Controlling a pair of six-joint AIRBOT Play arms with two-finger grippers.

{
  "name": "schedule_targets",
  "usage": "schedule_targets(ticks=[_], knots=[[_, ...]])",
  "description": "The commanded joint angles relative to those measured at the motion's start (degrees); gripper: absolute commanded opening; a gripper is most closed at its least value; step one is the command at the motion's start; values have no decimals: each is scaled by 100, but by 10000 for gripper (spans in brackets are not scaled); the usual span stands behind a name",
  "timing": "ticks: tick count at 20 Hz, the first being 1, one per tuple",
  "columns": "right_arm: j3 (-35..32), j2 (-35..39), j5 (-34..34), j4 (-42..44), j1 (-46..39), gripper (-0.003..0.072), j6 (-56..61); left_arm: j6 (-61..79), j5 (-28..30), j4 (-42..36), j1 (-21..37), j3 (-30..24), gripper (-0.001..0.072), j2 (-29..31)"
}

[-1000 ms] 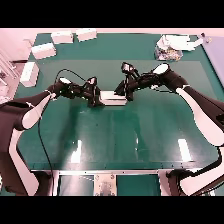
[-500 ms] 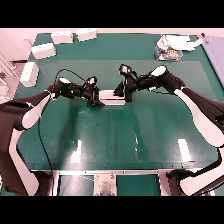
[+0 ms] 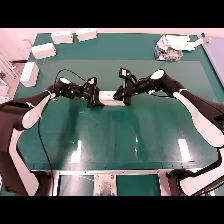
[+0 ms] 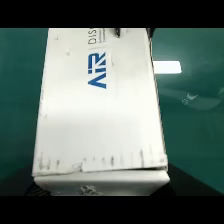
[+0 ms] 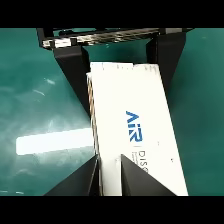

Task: Fold the box and place the chain.

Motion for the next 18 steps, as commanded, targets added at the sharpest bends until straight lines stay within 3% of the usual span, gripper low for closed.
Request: schedule_targets(ticks=[1,2,15,18], knots=[[-168,-11,-59,282,0,195,-260,-9,22,-11,2,0,353,4],[-210,-22,-66,374,0,224,-330,-9,22,-11,2,0,353,4],[-361,37,94,1510,-24,214,-1008,-9,22,-11,2,0,353,4],[-374,0,4,1491,-46,132,-1003,-9,22,-11,2,0,353,4]])
